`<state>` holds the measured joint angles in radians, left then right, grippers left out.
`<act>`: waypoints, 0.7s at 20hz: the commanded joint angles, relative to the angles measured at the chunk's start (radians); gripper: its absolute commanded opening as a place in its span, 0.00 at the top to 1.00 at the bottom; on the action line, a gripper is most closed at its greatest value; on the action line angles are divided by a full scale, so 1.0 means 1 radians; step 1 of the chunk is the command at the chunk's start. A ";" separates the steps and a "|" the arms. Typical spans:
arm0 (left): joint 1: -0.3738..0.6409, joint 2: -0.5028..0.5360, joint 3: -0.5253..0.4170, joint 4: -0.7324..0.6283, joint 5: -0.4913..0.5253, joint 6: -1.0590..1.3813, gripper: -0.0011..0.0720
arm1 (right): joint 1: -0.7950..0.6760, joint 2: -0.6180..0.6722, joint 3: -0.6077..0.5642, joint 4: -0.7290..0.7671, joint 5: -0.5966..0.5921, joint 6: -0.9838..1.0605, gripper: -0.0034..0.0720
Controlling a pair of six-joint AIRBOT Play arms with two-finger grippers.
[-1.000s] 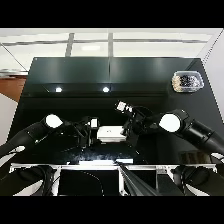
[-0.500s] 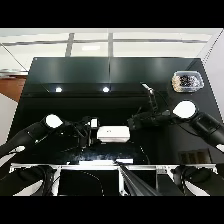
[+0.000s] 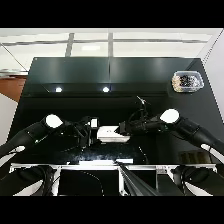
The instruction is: Fold the box and place the chain.
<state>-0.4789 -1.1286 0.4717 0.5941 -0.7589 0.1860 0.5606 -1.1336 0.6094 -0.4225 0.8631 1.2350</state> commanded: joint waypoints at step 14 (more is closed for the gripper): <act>0.000 0.000 0.000 0.000 -0.001 0.000 0.44 | 0.028 -0.085 -0.003 0.003 -0.039 0.003 0.90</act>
<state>-0.4789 -1.1286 0.4717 0.5953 -0.7593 0.1852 0.5877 -1.2022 0.6067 -0.4152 0.8280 1.2381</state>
